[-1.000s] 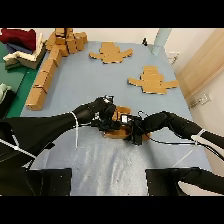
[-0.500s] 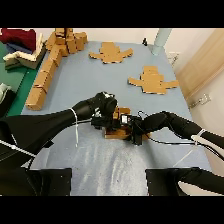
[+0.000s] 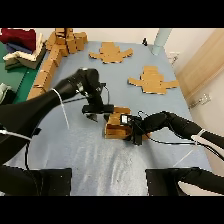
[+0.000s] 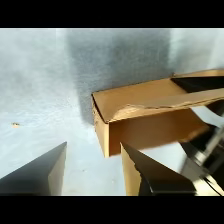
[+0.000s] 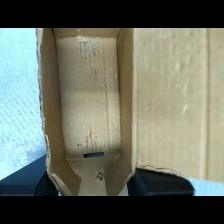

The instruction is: Fold the box.

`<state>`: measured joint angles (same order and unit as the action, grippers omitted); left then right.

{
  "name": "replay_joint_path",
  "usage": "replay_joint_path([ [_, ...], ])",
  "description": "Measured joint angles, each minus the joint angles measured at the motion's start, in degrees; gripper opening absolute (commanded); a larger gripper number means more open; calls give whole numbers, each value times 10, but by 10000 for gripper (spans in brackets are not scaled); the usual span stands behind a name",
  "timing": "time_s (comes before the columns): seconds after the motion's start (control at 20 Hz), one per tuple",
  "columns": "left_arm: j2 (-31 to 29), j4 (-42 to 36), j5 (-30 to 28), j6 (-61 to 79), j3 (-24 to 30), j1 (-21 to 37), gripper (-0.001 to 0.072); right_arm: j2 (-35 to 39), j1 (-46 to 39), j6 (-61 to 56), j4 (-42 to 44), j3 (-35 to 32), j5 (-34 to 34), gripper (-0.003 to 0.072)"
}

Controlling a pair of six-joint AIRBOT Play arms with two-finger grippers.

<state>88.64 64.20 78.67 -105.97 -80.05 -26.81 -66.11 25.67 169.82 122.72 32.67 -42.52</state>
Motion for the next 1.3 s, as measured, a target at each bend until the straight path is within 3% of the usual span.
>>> replay_joint_path([
  [0.05, 0, -13, 8, 22, -2, 18, 26, 0, 0, 0, 0, 0, 0, 505],
  [0.25, 0, -27, 14, 120, -5, 80, 12, 0, 0, 0, 0, 0, 0, 505],
  [0.5, -7, -33, 5, 290, 12, 104, 10, 0, 0, 0, 0, 0, 0, 505],
  [0.65, -38, -56, -7, 396, 66, 110, 10, 0, 0, 0, 0, 0, 0, 505],
  [0.85, -111, -116, -69, 606, 186, 137, 16, 0, 0, 0, 0, 0, 0, 505],
  [0.9, -123, -143, -85, 677, 214, 149, 52, 0, 0, 0, 0, 0, 0, 505],
  [1.0, -140, -207, -114, 819, 271, 164, 698, 0, 0, 0, 0, 0, 0, 505],
  [1.3, -155, -364, -250, 1147, 401, 152, 697, 0, 0, 0, 0, 0, 0, 505],
])
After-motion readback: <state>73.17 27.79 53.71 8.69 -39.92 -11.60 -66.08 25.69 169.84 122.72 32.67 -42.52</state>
